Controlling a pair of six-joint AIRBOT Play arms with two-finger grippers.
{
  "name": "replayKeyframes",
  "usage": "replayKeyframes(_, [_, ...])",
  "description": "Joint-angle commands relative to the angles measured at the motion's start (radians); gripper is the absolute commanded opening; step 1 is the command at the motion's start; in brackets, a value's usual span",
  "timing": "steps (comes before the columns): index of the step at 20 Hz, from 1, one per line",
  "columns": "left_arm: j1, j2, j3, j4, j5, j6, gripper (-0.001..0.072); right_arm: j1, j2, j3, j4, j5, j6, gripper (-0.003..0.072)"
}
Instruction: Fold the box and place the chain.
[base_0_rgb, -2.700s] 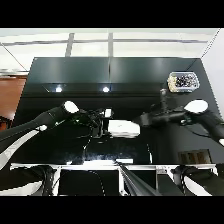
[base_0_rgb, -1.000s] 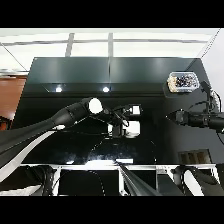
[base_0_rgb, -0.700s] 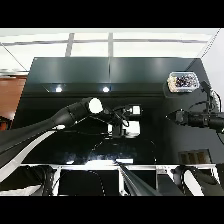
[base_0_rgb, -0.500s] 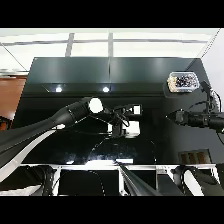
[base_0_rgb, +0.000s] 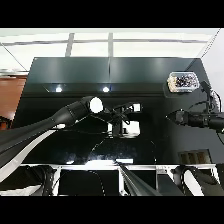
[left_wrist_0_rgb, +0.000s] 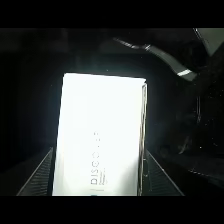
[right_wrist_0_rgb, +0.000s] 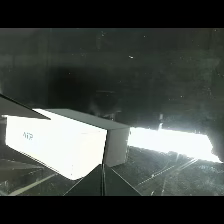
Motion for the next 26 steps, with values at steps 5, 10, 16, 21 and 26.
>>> replayKeyframes(5, [-0.001, -0.004, 0.001, 0.018, -0.026, -0.043, 0.0706, 0.0, 0.0, -0.001, 0.0, 0.0, 0.0, 0.0015])
replayKeyframes(10, [-0.002, -0.015, 0.001, 0.018, -0.024, -0.042, 0.0707, 0.0, 0.0, -0.001, 0.0, 0.0, 0.0, 0.0016])
replayKeyframes(16, [-0.048, -0.074, 0.001, 0.097, 0.04, -0.066, 0.0707, 0.0, 0.0, -0.001, 0.0, 0.0, 0.0, 0.0015])
replayKeyframes(21, [-0.05, -0.09, 0.001, 0.109, 0.039, -0.066, 0.0427, 0.0, 0.0, -0.001, 0.0, 0.0, 0.0, 0.0015])
replayKeyframes(26, [0.032, 0.006, 0.001, 0.399, 0.011, -0.365, 0.0345, 0.0, 0.0, -0.001, 0.0, 0.0, 0.002, 0.0015])
